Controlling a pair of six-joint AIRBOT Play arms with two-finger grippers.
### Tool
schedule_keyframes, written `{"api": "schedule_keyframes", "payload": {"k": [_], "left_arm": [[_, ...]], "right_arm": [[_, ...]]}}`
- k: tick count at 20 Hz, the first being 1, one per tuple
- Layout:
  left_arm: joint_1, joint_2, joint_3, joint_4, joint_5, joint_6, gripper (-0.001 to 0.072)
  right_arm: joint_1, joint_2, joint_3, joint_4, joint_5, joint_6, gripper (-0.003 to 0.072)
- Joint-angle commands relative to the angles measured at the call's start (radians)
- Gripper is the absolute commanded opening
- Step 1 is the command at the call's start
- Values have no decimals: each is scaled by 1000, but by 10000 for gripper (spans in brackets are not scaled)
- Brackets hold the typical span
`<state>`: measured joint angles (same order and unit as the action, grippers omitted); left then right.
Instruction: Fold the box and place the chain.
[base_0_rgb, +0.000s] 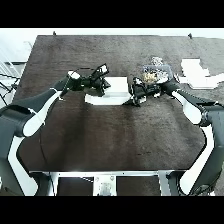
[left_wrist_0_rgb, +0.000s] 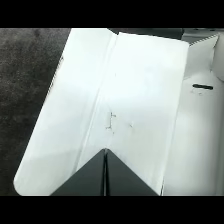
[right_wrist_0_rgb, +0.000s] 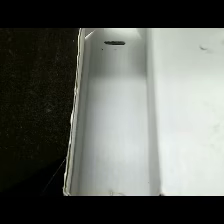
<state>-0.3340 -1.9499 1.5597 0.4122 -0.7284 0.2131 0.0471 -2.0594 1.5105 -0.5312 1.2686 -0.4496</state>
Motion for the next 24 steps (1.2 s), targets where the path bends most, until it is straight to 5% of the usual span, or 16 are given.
{"api": "schedule_keyframes", "payload": {"k": [1, 10, 13, 14, 15, 18, 21, 24], "left_arm": [[0, -16, 0, 4, -21, -5, 15], [19, 68, 3, 39, -34, -4, 20], [61, 130, 3, 76, -134, -29, 30], [75, 145, 3, 102, -197, -30, 317], [86, 156, 3, 139, -254, -42, 686], [72, 162, 2, 307, -340, -139, 695], [19, 155, -6, 529, -321, -217, 695], [-7, 137, -6, 576, -301, -239, 694]], "right_arm": [[0, 1, 0, 0, 0, 0, 434], [0, 1, 0, 0, 0, 0, 434], [0, 1, 0, 0, 0, 0, 434], [0, 1, 0, 0, 0, 0, 434], [0, 1, 0, 0, 0, 0, 434], [0, 1, 0, 0, 0, 0, 434], [0, 1, 0, 0, 0, 0, 434], [0, 1, 0, 0, 0, 0, 434]]}}
